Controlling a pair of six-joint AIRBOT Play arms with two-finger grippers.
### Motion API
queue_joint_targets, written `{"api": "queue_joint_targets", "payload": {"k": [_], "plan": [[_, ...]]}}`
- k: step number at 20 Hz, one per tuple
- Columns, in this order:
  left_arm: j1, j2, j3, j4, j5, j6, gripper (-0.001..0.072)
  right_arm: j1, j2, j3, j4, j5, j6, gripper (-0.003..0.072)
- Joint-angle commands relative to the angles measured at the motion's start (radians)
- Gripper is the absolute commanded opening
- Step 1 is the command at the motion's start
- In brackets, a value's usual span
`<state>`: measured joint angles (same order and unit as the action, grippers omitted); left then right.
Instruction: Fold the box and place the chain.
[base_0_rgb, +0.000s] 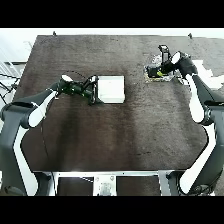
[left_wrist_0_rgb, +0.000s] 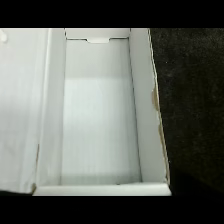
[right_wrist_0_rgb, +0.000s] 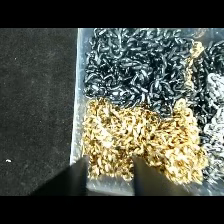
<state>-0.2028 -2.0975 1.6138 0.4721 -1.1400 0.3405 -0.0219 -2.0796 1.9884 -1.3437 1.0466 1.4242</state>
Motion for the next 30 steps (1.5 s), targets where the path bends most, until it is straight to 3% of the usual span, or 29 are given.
{"api": "queue_joint_targets", "payload": {"k": [1, 2, 9, 17, 24, 30], "plan": [[0.000, -0.001, 0.000, 0.000, 0.003, 0.000, 0.0474, 0.008, -0.012, 0.005, -0.001, 0.019, -0.023, 0.0060], [0.000, -0.001, 0.000, 0.000, 0.003, 0.000, 0.0474, 0.008, -0.012, 0.019, -0.002, 0.019, -0.022, 0.0012], [0.000, 0.000, 0.000, 0.000, 0.004, 0.000, 0.0473, 0.008, 0.112, 0.054, -0.002, 0.020, -0.022, 0.0011], [0.000, 0.000, 0.000, 0.000, 0.004, 0.000, 0.0474, 0.054, 0.480, 0.054, -0.001, 0.028, -0.049, 0.0011], [0.000, 0.000, 0.000, 0.000, 0.004, 0.000, 0.0473, 0.209, 0.756, 0.053, -0.002, 0.142, -0.076, 0.0011], [0.000, -0.001, 0.000, 0.000, 0.003, 0.000, 0.0474, 0.422, 0.796, 0.032, -0.002, 0.212, -0.088, 0.0011]]}}
